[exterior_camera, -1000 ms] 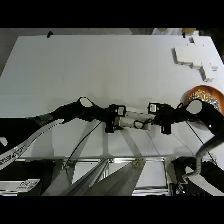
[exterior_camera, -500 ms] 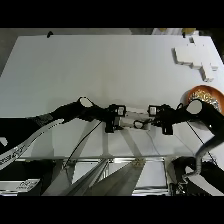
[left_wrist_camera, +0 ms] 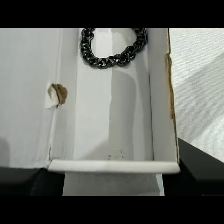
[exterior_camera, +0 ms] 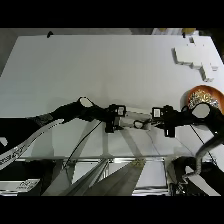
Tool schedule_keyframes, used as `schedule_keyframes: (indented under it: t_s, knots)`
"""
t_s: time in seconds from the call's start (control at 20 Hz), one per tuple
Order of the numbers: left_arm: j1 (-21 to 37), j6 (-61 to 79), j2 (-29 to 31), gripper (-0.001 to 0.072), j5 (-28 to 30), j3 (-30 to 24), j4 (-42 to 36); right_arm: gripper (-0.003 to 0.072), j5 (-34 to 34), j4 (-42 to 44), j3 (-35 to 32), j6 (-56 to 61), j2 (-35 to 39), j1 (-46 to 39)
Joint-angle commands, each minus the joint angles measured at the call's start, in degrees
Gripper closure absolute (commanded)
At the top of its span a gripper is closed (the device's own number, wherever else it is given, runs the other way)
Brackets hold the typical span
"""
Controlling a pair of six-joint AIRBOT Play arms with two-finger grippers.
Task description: Fold the box and place the chain.
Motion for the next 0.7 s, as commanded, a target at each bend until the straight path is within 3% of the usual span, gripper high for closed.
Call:
schedule_keyframes:
  t_s: [0.0, 0.65]
  knots:
    - [0.0, 0.0, 0.0, 0.032, 0.0, 0.0, 0.0, 0.0488, -3.2, 2.9, -1.3, -2.5, -1.3, -0.1]
    - [0.0, 0.0, 0.0, 0.032, 0.0, 0.0, 0.0, 0.0486, -5.3, 7.3, -1.3, -2.5, -5.5, 2.5]
